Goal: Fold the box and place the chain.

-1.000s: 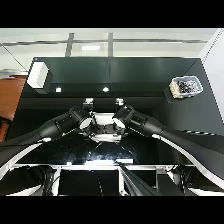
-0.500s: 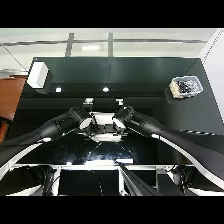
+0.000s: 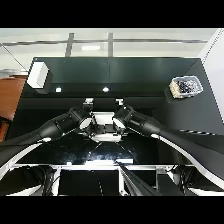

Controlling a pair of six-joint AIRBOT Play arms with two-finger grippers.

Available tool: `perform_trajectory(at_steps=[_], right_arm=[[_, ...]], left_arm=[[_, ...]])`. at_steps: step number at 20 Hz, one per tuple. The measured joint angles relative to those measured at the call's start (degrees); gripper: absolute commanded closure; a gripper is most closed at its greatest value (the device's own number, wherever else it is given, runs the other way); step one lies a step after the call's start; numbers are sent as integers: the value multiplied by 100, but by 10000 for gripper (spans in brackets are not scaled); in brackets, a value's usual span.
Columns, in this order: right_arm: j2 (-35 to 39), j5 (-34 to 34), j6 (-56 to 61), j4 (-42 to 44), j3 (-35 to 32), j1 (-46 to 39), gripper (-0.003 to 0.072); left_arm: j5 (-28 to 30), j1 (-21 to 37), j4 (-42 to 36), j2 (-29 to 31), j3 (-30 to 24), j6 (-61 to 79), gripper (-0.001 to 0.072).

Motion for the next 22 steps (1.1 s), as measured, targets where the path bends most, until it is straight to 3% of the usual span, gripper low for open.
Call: perform_trajectory(at_steps=[2, 12, 13, 14, 22], right_arm=[[0, -2, 28, 2, 0, -2, 660], [0, -50, -22, 127, 0, 0, 652], [0, -50, -28, 129, 0, -2, 428], [0, -87, -57, 173, 0, 0, 297], [42, 225, -68, 205, 37, 4, 315]], left_arm=[[-7, 0, 0, 0, 0, -4, 679], [-4, 0, 7, 2, 0, 2, 679], [-2, 0, 7, 0, 0, 2, 679], [-2, 0, 11, 0, 0, 9, 679], [2, 0, 13, 0, 0, 7, 679]])
